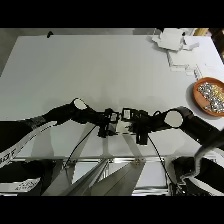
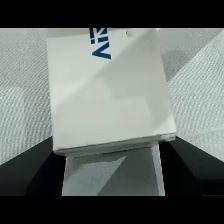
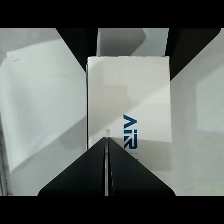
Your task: Fold the box and place the chain.
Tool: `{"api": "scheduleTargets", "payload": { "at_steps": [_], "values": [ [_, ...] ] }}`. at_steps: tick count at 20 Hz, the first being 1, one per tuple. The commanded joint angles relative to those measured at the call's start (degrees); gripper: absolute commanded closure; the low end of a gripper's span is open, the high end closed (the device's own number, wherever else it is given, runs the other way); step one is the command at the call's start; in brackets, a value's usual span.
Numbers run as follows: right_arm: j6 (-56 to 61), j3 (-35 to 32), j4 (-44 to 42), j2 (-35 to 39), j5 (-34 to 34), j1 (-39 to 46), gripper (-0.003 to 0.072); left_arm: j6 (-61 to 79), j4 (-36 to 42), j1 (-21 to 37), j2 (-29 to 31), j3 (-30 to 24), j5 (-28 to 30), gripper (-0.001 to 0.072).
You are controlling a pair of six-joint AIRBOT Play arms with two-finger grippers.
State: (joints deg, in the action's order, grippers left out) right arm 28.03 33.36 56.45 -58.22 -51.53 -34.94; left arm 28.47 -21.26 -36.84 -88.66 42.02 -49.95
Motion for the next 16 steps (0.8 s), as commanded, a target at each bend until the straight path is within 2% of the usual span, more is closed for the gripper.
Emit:
{"api": "scheduleTargets", "payload": {
  "at_steps": [1,7,11,13,16],
  "values": [
    [0.0,-0.28,0.13,-1.99,-0.02,-0.07,0.0666,0.0,0.0,0.04,0.04,0.07,0.0,0.0437],
    [0.17,-0.24,0.31,-2.45,-0.2,-0.04,0.0666,0.0,0.0,0.04,0.04,0.07,0.0,0.0437],
    [5.64,0.33,2.05,5.84,-1.55,3.61,0.0666,0.0,0.0,0.04,0.04,0.07,0.0,0.0437],
    [11.43,0.61,6.62,11.39,-4.72,10.4,0.0666,0.0,0.0,0.04,0.04,0.07,0.0,0.0437],
    [23.23,0.55,22.25,14.36,-10.93,23.54,0.0666,0.0,0.0,0.04,0.04,0.07,0.02,0.0437]
  ]
}}
